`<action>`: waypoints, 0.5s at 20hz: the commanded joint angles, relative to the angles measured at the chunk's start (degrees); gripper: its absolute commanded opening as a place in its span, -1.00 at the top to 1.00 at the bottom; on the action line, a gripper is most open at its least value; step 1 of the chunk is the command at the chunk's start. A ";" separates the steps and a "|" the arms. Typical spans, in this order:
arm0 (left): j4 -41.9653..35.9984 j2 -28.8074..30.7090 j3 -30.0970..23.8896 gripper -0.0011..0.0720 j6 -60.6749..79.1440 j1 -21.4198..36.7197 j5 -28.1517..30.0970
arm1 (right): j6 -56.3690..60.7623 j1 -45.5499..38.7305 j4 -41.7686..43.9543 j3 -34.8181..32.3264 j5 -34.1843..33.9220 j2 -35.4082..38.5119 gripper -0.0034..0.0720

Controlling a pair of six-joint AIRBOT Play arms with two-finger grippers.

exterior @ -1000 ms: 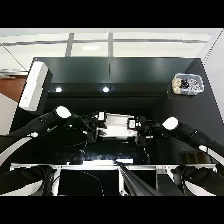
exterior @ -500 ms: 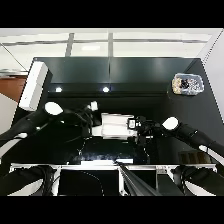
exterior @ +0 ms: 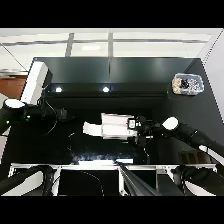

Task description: Fold the box and place the chain.

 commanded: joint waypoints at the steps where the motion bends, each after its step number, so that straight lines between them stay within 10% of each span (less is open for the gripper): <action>1: -1.57 -4.61 -4.37 0.89 -9.68 0.07 -2.80 | 0.02 0.07 0.00 -0.04 0.02 0.00 -0.34; 10: -9.07 -10.01 -5.60 0.88 -9.25 -14.67 5.18 | 0.02 0.07 0.00 -0.04 0.00 0.00 -0.35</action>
